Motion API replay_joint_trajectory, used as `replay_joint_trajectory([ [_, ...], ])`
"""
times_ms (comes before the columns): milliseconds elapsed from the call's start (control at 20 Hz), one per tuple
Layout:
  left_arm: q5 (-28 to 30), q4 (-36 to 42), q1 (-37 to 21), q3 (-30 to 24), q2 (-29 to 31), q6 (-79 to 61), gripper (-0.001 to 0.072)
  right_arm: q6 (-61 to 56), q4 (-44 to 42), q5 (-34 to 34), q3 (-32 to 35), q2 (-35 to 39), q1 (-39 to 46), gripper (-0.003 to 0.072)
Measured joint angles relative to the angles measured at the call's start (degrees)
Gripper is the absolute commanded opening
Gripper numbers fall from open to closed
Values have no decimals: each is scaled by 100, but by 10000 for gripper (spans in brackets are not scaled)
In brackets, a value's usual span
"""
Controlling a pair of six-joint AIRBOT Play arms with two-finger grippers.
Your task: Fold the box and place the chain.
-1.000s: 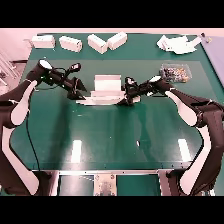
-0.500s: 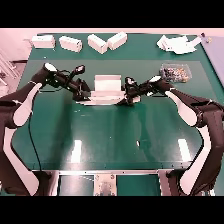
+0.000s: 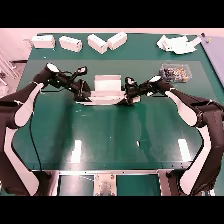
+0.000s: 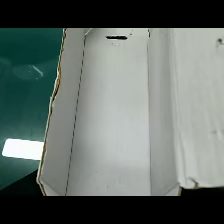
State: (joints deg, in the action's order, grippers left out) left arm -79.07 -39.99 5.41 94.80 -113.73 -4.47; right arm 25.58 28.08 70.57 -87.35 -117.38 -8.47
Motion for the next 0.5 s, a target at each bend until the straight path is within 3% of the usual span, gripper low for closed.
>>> replay_joint_trajectory([
  [500,155,144,83,-304,0,-101,572,-2,0,0,0,0,0,563],
])
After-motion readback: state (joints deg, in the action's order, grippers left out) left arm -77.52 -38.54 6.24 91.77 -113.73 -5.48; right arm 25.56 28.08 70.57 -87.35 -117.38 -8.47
